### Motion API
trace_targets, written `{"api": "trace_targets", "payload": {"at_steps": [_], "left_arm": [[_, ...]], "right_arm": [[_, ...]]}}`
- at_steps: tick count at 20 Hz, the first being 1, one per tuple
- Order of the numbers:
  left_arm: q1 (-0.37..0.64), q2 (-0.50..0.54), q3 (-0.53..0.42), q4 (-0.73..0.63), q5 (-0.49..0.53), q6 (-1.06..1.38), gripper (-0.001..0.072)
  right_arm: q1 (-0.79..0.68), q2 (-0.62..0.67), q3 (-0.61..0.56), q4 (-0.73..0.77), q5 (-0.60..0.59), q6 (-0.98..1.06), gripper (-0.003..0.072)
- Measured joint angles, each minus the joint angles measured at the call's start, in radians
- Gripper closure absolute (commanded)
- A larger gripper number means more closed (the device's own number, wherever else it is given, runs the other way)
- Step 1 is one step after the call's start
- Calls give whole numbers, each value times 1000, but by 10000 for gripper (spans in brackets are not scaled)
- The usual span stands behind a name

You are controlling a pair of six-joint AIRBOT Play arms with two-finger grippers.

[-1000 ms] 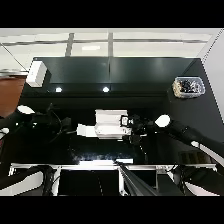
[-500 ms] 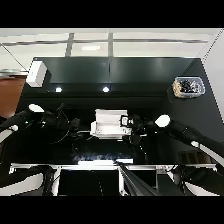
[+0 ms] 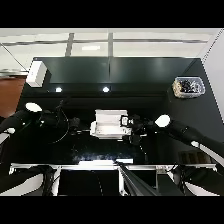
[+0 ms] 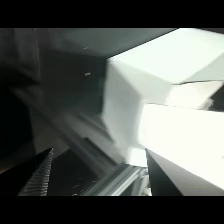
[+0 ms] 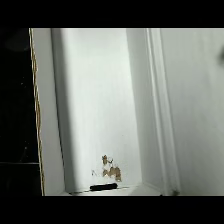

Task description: Fold the box and place the chain.

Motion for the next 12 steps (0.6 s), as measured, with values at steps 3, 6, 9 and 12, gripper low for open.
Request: {"api": "trace_targets", "payload": {"at_steps": [3,6,9,12], "left_arm": [[-46,11,0,-35,16,-6,29],[-112,23,0,-50,62,-24,28],[-177,47,0,-55,135,-65,28],[-227,63,1,-51,205,-122,28]], "right_arm": [[0,0,0,0,0,0,160],[0,0,0,0,0,0,160],[0,0,0,0,0,0,160],[0,0,0,0,0,0,160]]}}
